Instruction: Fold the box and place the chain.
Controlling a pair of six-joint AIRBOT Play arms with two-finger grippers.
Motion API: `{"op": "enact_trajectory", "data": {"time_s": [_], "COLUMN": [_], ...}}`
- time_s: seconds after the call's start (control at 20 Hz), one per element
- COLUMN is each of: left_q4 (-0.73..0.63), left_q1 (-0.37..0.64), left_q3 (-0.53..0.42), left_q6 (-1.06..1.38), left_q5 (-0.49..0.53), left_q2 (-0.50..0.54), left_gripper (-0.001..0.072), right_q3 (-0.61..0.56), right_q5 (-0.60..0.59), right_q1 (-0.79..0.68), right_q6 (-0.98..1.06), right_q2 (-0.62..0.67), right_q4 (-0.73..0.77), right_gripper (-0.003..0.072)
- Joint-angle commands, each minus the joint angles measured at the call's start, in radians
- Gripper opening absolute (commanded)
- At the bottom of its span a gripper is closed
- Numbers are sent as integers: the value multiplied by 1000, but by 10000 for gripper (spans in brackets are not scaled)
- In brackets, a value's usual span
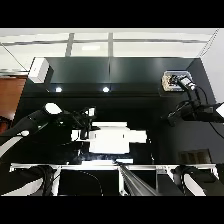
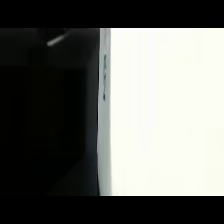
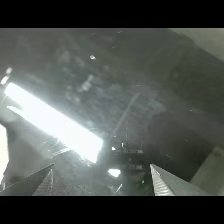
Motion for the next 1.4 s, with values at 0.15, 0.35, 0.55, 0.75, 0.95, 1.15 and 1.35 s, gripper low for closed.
{"op": "enact_trajectory", "data": {"time_s": [0.15, 0.35, 0.55, 0.75, 0.95, 1.15, 1.35], "left_q4": [-42, -42, -42, -42, -42, -42, -42], "left_q1": [-13, -13, -12, -13, -13, -13, -13], "left_q3": [-7, -7, -7, -7, -7, -7, -7], "left_q6": [60, 60, 60, 60, 60, 60, 60], "left_q5": [78, 75, 67, 66, 66, 67, 67], "left_q2": [-25, -25, -25, -25, -25, -25, -25], "left_gripper": [24, 24, 25, 25, 24, 25, 25], "right_q3": [-106, -177, -247, -289, -290, -290, -290], "right_q5": [-106, -200, -339, -369, -351, -351, -433], "right_q1": [145, 309, 448, 507, 534, 564, 609], "right_q6": [-252, -282, -356, -511, -586, -727, -781], "right_q2": [-4, -16, -19, -39, -105, -162, -185], "right_q4": [169, 175, 175, 160, 168, 304, 327], "right_gripper": [682, 682, 682, 682, 682, 682, 681]}}
